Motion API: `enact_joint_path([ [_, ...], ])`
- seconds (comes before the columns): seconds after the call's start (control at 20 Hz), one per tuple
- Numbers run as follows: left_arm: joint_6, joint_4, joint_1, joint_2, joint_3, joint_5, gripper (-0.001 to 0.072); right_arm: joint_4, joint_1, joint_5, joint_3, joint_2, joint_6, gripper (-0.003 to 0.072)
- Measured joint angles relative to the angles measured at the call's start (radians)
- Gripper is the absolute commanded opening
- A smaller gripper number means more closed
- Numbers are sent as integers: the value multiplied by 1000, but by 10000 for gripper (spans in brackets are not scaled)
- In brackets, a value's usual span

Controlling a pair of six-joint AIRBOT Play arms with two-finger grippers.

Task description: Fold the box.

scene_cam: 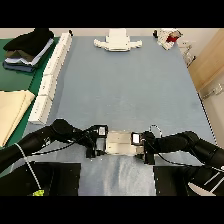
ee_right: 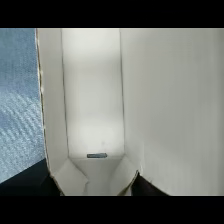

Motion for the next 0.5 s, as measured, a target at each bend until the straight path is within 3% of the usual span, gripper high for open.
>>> enact_joint_path([
  [0.5, 33, -36, -56, -80, 1, 48, 695, 0, 0, 0, 0, 0, 0, 507],
])
